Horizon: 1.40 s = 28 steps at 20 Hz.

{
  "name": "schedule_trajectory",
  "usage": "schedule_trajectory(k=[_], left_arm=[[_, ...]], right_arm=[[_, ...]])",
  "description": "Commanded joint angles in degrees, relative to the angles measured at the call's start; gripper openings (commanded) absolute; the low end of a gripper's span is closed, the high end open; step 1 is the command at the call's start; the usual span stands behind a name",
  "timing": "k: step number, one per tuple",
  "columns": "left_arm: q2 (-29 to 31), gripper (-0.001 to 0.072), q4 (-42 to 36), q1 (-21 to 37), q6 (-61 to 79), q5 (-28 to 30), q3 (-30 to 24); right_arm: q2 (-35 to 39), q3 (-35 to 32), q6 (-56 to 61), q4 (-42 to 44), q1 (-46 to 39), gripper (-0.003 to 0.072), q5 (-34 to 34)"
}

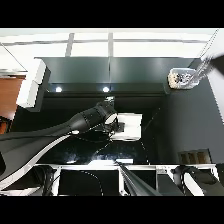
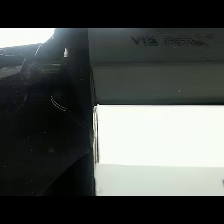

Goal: Fold the box and place the chain.

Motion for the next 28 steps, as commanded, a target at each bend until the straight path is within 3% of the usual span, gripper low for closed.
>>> schedule_trajectory(k=[1,4,7,10,18,23,24,25,26,28], left_arm=[[0.0,0.0027,0.0,0.0,0.0,-0.6,0.0],[0.0,0.0027,0.0,0.0,0.0,-0.5,0.0],[0.0,0.0027,0.0,0.0,0.0,-0.6,0.0],[0.0,0.0027,0.0,0.0,0.0,-0.6,0.0],[0.0,0.0027,0.0,0.0,0.0,-0.5,0.0],[0.0,0.0028,0.0,0.0,0.0,-0.5,0.0],[0.0,0.0028,0.0,0.0,0.0,-0.5,0.0],[0.0,0.0027,0.0,0.0,0.0,-0.5,0.0],[0.0,0.0028,0.0,0.0,0.0,-0.5,0.0],[0.0,0.0028,0.0,0.0,0.0,-0.5,0.0]], right_arm=[[6.5,-10.2,-4.7,3.0,3.1,0.0009,6.5],[7.1,-19.3,-6.2,11.9,4.3,0.0009,6.3],[6.8,-29.0,-7.4,20.6,7.3,0.0009,-0.7],[5.0,-34.9,-7.3,21.7,13.2,0.0009,-6.9],[-6.4,-38.0,-7.4,19.4,25.9,0.0010,-23.1],[-8.7,-38.0,-7.0,16.7,26.4,0.0024,-24.2],[-8.7,-38.0,-6.8,16.7,26.3,0.0147,-24.0],[-8.7,-37.9,-6.5,16.7,25.9,0.0474,-23.6],[-8.5,-37.3,-6.5,16.6,24.7,0.0510,-22.0],[-7.7,-35.4,-6.5,15.7,19.6,0.0510,-18.3]])
